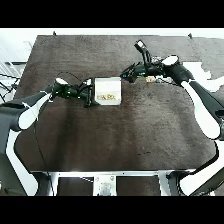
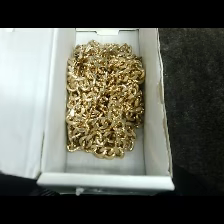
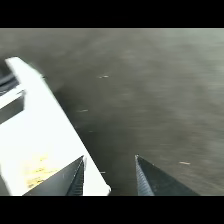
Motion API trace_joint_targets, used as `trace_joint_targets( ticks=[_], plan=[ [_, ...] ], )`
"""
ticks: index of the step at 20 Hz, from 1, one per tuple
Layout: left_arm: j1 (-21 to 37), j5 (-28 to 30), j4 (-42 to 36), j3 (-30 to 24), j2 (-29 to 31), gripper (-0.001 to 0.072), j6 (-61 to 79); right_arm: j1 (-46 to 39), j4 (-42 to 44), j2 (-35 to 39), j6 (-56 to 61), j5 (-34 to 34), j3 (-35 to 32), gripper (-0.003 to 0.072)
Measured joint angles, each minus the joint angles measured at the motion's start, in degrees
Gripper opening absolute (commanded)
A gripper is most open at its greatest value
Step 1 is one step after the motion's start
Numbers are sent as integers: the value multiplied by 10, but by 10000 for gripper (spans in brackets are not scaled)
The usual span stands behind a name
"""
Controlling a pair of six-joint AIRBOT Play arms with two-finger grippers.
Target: Fold the box and place the chain.
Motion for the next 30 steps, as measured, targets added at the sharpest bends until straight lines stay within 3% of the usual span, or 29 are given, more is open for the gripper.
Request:
trace_joint_targets(
  ticks=[5, 10, 24, 26, 30],
  plan=[
    [0, 0, 0, 0, 0, 417, 0, 18, -6, -11, -11, 77, 7, 365],
    [0, 0, 0, 0, 0, 418, 0, 54, -52, -13, -14, 106, 9, 368],
    [0, 0, 0, 0, 0, 418, 0, 83, -117, -13, -36, 74, 9, 369],
    [0, 0, 0, 0, 0, 417, 0, 83, -119, -13, -39, 71, 9, 449],
    [0, 0, 0, 0, 0, 417, 0, 86, -116, -13, -46, 77, 9, 451]
  ],
)
